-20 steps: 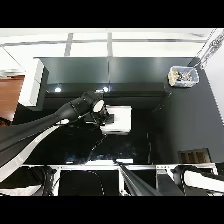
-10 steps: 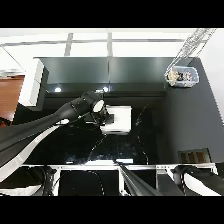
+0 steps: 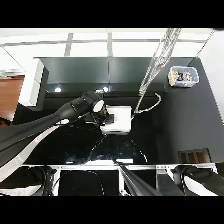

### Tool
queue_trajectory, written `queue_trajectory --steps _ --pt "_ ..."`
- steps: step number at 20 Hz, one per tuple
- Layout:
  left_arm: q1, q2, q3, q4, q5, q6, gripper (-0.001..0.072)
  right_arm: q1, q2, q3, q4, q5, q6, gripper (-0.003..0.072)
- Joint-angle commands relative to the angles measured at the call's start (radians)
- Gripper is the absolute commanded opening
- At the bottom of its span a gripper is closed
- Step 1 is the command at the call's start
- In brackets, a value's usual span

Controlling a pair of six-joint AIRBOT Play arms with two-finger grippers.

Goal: Fold the box and place the chain.

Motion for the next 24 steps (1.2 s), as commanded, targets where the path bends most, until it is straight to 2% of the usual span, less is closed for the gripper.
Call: queue_trajectory --steps 1,5,11,16,19,21,24 --pt "0.001 0.000 0.000 0.000 -0.002 0.000 0.0028 0.024 0.001 -0.082 0.130 0.034 -0.030 0.0012" --pt "0.001 0.000 0.000 0.001 -0.002 0.000 0.0028 0.059 0.000 -0.189 0.206 0.030 -0.064 0.0013" --pt "0.001 0.000 0.000 0.000 -0.002 0.000 0.0028 0.119 0.000 -0.323 0.226 -0.014 -0.088 0.0013" --pt "0.001 0.000 0.000 0.001 -0.002 0.000 0.0028 0.128 0.000 -0.505 0.224 -0.081 -0.107 0.0013" --pt "0.001 0.000 0.000 0.000 -0.002 0.000 0.0028 0.128 0.000 -0.628 0.167 -0.126 -0.108 0.0013" --pt "0.001 0.000 0.000 0.000 -0.002 0.000 0.0028 0.128 0.000 -0.733 0.158 -0.198 -0.108 0.0013" --pt "0.001 0.000 0.000 0.000 -0.002 0.000 0.0028 0.159 -0.001 -0.915 0.219 -0.388 -0.100 0.0013"
